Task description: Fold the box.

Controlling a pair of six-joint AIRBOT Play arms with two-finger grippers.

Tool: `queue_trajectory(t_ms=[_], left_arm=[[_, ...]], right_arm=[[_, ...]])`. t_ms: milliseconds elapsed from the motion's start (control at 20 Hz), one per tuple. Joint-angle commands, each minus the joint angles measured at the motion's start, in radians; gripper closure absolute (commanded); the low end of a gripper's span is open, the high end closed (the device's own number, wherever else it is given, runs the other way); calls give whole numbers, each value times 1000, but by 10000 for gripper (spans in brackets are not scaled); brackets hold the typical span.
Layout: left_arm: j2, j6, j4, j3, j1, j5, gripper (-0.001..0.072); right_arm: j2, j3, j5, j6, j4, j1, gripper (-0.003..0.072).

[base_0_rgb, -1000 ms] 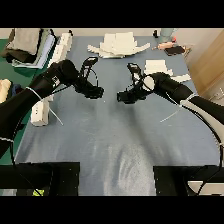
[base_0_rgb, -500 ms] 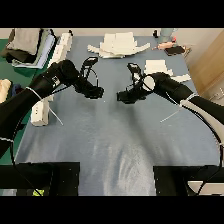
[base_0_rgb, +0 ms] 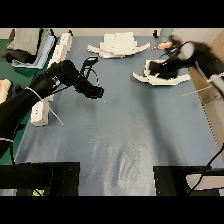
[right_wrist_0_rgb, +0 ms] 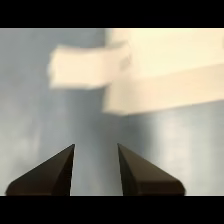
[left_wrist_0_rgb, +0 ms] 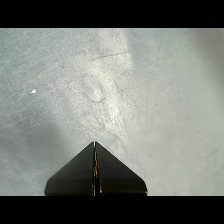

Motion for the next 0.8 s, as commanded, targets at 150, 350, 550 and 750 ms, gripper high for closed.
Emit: queue_trajectory(t_ms=[150, 350, 550, 750], left_arm=[[0, 0, 0, 1, 1, 21, 693], [0, 0, 0, 1, 1, 26, 693], [0, 0, 0, 1, 1, 27, 693], [0, 0, 0, 1, 1, 27, 693]], right_arm=[[-283, 335, 169, -284, 275, -515, 260], [-521, 467, 177, -356, 660, -654, 261], [-667, 548, 176, -398, 703, -673, 261], [-711, 552, 110, -461, 700, -673, 264]])
